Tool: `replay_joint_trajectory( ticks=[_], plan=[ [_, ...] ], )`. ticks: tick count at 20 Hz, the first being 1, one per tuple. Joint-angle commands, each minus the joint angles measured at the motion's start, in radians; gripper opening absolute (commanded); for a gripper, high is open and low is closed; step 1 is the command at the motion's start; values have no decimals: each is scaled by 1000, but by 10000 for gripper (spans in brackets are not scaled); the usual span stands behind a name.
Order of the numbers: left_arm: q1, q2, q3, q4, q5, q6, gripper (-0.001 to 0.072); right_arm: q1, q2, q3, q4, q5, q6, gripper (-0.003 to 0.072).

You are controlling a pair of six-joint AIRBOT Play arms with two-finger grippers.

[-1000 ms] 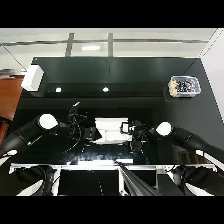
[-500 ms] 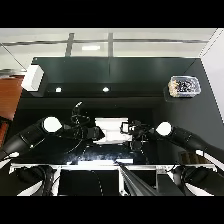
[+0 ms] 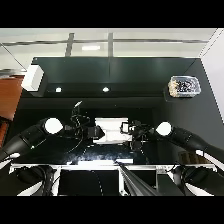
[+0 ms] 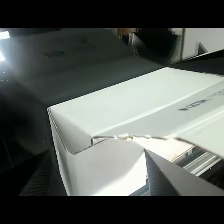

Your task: Fold the box and place the chain.

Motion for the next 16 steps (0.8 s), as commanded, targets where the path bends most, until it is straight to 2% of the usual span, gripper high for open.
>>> replay_joint_trajectory(
  ticks=[1,16],
  plan=[
    [-1,-1,1,7,11,-5,620,0,-1,0,0,0,0,414],
    [-1,-26,1,11,41,-27,620,0,-1,0,0,0,0,414]
  ],
)
